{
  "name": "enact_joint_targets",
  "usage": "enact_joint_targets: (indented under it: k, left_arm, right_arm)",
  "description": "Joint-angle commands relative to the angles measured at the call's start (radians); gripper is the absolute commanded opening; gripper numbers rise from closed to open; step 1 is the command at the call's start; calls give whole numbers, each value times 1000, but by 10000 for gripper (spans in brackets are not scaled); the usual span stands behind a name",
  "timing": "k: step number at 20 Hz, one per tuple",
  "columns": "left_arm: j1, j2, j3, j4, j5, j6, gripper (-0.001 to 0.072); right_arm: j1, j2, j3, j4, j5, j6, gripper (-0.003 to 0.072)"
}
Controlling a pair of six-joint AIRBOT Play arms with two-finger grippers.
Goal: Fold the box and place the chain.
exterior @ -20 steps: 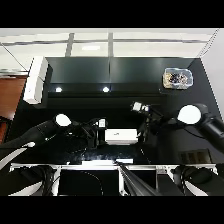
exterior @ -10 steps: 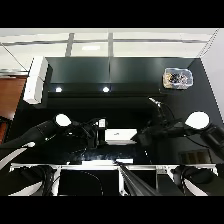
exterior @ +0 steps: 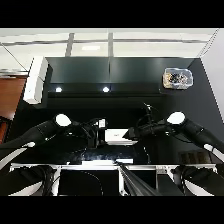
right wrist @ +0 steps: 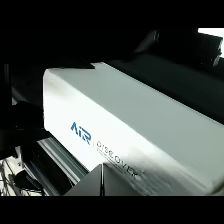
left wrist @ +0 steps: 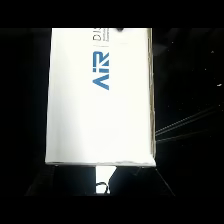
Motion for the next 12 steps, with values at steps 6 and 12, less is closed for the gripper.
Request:
enact_joint_targets:
  k: [6,12]
  left_arm:
    - [3,27,1,12,-26,-28,535]
    - [8,249,7,433,-56,-362,714]
  right_arm:
    - [-60,41,120,-60,192,-95,16]
    - [-360,323,254,-290,389,-17,17]
